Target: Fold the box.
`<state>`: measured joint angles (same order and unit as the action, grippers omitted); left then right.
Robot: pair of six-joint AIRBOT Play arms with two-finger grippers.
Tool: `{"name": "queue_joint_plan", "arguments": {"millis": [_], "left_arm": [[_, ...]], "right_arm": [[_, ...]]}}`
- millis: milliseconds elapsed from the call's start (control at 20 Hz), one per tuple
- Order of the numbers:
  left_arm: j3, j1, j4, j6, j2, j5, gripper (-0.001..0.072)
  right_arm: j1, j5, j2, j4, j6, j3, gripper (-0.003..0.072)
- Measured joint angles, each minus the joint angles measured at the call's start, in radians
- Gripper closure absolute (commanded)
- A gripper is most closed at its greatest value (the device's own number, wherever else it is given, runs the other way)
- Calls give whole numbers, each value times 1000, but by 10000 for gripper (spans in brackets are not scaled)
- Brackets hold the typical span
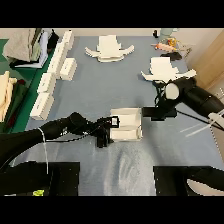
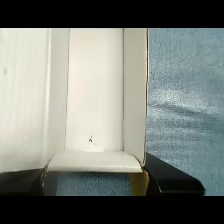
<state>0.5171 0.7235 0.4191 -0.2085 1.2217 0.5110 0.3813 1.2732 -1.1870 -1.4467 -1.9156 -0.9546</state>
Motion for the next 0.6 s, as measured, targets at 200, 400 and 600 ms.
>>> {"name": "queue_joint_plan", "arguments": {"millis": [200, 400, 600], "left_arm": [[0, 0, 0, 0, 0, 0, 190], [0, 0, 0, 0, 0, 0, 190], [0, 0, 0, 0, 0, 0, 190]], "right_arm": [[-251, -42, -153, 432, 364, 0, 682], [-354, 72, -351, 814, 625, -22, 681], [-340, 210, -467, 998, 771, -44, 681]]}}
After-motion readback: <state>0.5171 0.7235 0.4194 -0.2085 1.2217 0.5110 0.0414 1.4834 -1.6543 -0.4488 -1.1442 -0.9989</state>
